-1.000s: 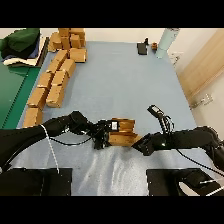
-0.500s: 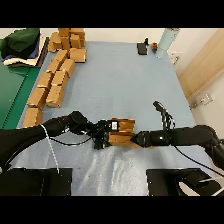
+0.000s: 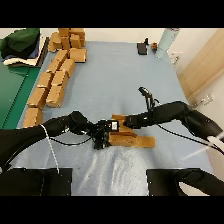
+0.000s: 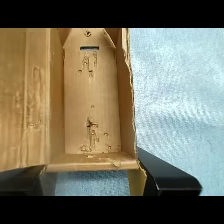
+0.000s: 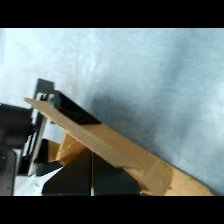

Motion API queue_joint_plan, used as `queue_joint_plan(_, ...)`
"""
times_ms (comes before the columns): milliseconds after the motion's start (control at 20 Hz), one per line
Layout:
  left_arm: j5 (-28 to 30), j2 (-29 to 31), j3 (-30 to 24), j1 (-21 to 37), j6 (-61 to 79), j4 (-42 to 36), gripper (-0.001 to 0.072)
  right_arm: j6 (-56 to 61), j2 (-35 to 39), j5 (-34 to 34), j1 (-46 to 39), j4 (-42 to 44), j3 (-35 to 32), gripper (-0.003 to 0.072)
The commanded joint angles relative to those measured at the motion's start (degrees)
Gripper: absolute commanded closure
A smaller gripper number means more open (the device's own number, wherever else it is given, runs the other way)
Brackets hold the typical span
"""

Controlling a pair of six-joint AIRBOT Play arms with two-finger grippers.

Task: Fold the box.

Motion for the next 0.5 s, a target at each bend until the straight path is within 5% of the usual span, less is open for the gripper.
queue_joint_plan(0, 0.0, 0.0, 0.0, 0.0, 0.0, 0.0, 0.0178, -5.1, -8.0, 1.6, 0.0, -1.8, 1.8, 0.0681)
queue_joint_plan(450, 0.0, 0.0, 0.0, 0.0, 0.0, 0.0, 0.0178, -9.6, -15.5, 4.0, 0.0, -1.7, 1.9, 0.0681)
